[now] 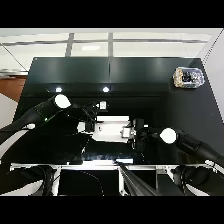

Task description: Fold the box and place the chain.

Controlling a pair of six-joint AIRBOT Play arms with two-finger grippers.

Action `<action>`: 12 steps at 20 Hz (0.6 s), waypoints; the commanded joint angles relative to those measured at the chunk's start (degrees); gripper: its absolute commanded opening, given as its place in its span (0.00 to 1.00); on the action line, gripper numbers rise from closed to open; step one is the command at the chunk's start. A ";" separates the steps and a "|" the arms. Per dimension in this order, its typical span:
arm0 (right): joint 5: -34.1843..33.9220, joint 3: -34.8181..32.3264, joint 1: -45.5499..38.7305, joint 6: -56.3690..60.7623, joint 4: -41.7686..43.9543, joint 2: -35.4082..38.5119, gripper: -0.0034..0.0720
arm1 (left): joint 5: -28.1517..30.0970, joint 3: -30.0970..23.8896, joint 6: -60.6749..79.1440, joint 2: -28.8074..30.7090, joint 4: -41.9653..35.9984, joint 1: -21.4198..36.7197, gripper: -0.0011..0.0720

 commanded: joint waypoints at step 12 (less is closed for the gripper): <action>-1.77 2.84 -3.23 2.78 -2.91 3.34 0.98 | -2.51 0.09 0.02 0.52 0.15 -0.02 0.06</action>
